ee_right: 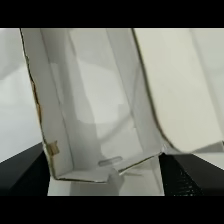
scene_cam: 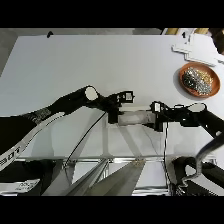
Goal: Fold the box and place the chain.
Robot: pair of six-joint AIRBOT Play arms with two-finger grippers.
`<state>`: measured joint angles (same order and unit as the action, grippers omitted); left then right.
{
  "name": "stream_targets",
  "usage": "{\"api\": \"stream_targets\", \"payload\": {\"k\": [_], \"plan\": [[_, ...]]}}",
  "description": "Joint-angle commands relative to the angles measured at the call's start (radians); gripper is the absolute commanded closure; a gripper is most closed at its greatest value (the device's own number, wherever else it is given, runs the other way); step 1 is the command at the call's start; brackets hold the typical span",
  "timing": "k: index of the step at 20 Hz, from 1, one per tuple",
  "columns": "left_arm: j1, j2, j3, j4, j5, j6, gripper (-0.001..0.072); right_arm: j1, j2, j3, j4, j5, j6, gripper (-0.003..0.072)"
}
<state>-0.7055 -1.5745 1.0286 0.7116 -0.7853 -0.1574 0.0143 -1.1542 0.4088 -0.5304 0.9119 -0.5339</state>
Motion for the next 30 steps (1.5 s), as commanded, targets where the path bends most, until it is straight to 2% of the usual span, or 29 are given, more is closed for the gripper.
{"api": "stream_targets", "payload": {"k": [1,20,30], "plan": [[0.000,0.000,0.001,0.000,0.003,0.000,0.0700,0.024,-0.032,0.002,-0.015,0.039,0.006,0.0000],[0.000,0.001,0.001,0.000,0.003,0.000,0.0700,0.005,-0.043,0.002,-0.019,-0.001,0.027,0.0052],[0.000,0.001,0.001,0.000,0.003,0.000,0.0700,0.034,-0.043,0.002,-0.020,-0.007,0.006,0.0052]]}}
